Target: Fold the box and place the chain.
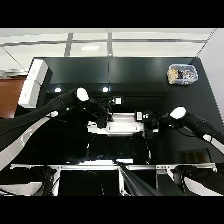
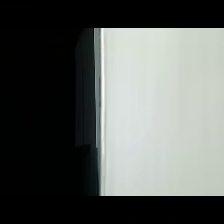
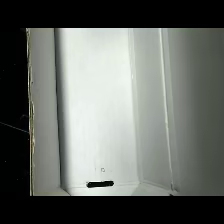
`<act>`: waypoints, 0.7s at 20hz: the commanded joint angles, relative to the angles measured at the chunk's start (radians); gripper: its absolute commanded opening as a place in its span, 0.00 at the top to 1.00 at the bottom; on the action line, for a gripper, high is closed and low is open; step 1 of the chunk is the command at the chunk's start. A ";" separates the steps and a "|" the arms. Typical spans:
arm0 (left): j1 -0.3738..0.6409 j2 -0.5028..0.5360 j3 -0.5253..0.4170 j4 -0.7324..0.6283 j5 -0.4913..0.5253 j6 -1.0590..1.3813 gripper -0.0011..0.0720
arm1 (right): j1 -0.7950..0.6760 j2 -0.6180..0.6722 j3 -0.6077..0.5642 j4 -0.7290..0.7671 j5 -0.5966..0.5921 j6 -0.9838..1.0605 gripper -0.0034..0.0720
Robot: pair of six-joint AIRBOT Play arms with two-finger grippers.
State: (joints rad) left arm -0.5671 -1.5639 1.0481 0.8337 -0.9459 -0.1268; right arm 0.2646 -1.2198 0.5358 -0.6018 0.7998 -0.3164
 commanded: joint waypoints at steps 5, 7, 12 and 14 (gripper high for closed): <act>0.000 -0.001 0.000 0.000 0.001 0.000 0.95 | -0.001 -0.016 0.000 -0.031 -0.011 -0.003 0.07; 0.000 -0.001 0.000 0.000 0.001 0.000 0.95 | -0.001 -0.020 0.000 -0.029 -0.011 -0.003 0.07; 0.000 -0.001 0.000 0.000 0.001 0.000 0.95 | 0.000 -0.024 0.000 -0.015 -0.018 -0.003 0.07; 0.000 -0.001 0.000 0.000 0.001 0.000 0.95 | -0.001 -0.027 0.000 -0.016 -0.023 -0.003 0.07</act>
